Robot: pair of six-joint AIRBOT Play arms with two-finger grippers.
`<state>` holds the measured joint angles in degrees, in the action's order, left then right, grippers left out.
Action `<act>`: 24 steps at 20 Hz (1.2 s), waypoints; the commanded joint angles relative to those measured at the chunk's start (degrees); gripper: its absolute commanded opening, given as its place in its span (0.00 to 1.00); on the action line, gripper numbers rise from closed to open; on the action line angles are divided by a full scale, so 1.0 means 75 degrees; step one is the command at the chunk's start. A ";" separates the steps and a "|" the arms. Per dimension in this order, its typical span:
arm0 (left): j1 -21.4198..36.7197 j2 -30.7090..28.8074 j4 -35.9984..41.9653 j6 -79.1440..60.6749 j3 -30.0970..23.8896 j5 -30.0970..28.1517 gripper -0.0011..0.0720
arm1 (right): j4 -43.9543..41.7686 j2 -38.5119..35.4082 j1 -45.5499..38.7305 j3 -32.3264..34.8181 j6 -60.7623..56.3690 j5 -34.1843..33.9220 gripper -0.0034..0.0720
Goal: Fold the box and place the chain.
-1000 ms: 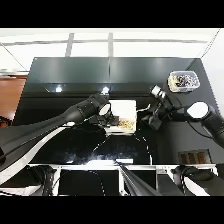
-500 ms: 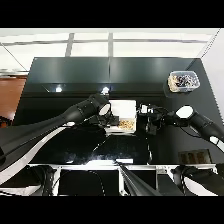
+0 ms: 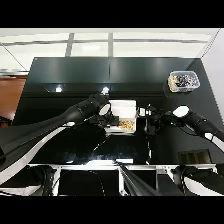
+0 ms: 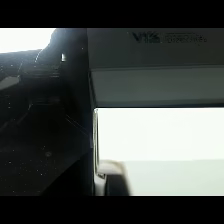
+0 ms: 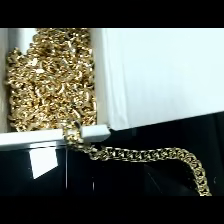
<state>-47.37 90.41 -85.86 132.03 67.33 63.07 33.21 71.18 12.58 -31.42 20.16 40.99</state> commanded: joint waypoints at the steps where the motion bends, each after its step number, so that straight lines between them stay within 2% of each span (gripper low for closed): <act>1: -0.0003 0.0003 -0.0003 0.0000 0.0000 -0.0003 0.06 | -0.0414 0.0029 0.0009 -0.0003 0.0181 -0.0251 0.76; 16: -0.0003 0.0003 -0.0003 0.0000 0.0000 -0.0003 0.06 | -0.0361 0.0402 0.0006 -0.0242 0.0519 0.0085 0.75; 17: -0.0003 0.0003 -0.0003 0.0000 0.0000 -0.0003 0.06 | -0.0361 0.0411 0.0006 -0.0242 0.0516 0.0114 0.58; 19: -0.0003 0.0003 -0.0003 -0.0003 0.0000 -0.0003 0.06 | -0.0361 0.0434 0.0009 -0.0242 0.0516 0.0137 0.57; 20: -0.0003 0.0003 -0.0003 0.0000 0.0000 -0.0003 0.06 | -0.0358 0.0434 0.0009 -0.0242 0.0519 0.0154 0.36; 21: -0.0003 0.0003 -0.0003 0.0000 0.0000 -0.0003 0.06 | -0.0350 0.0434 0.0009 -0.0242 0.0513 0.0163 0.23; 23: -0.0003 0.0003 -0.0003 0.0000 0.0000 -0.0003 0.06 | -0.0332 0.0434 0.0006 -0.0242 0.0431 0.0157 0.22; 24: -0.0003 0.0003 -0.0003 0.0000 0.0000 0.0000 0.06 | -0.0323 0.0434 0.0006 -0.0242 0.0425 0.0157 0.12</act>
